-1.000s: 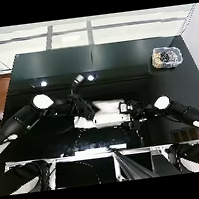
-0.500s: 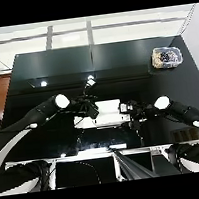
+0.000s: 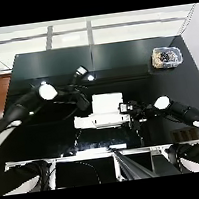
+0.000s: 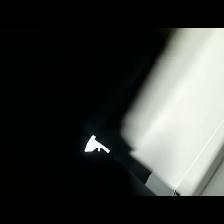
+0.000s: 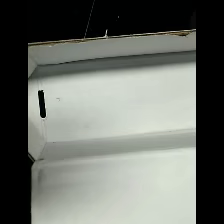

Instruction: Fold the box and place the chain.

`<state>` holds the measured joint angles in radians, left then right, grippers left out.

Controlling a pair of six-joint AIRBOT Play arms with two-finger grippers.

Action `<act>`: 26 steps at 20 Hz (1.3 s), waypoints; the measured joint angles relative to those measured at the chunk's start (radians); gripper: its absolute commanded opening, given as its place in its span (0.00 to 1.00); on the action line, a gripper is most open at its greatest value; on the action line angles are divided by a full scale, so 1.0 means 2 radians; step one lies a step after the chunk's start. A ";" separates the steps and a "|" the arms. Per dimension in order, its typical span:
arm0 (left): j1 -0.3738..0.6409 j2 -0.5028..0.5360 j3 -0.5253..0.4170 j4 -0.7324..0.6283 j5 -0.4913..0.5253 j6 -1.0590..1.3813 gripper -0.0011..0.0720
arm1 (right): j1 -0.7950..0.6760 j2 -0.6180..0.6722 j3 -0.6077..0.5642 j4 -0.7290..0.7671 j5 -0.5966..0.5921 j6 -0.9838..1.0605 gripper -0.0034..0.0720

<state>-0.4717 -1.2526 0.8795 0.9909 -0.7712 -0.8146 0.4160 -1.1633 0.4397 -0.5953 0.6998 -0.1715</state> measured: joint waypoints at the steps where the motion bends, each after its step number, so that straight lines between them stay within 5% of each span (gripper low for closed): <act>1: 0.017 0.016 0.000 0.002 -0.017 -0.001 0.05 | 0.000 0.000 0.000 0.000 -0.001 0.000 0.62; 4: 0.068 0.056 -0.019 -0.040 -0.058 0.034 0.06 | 0.000 0.000 0.000 0.000 -0.001 0.000 0.62; 5: 0.081 0.063 -0.031 -0.070 -0.074 0.061 0.16 | 0.000 0.000 0.000 0.000 -0.001 0.000 0.62; 7: 0.096 0.072 -0.067 -0.124 -0.113 0.132 0.98 | 0.000 0.000 0.000 0.000 -0.001 0.000 0.62; 13: 0.055 0.080 -0.165 -0.184 -0.061 0.343 0.96 | 0.000 0.000 0.000 0.000 -0.001 0.000 0.62; 20: -0.013 0.056 -0.190 -0.187 0.016 0.441 0.92 | 0.000 0.000 0.000 0.000 -0.001 0.000 0.62; 24: -0.026 0.052 -0.192 -0.187 0.034 0.452 0.46 | 0.000 0.000 0.000 0.000 -0.001 0.000 0.62; 26: -0.029 0.051 -0.193 -0.188 0.037 0.455 0.39 | 0.000 0.000 0.000 0.000 -0.001 0.000 0.62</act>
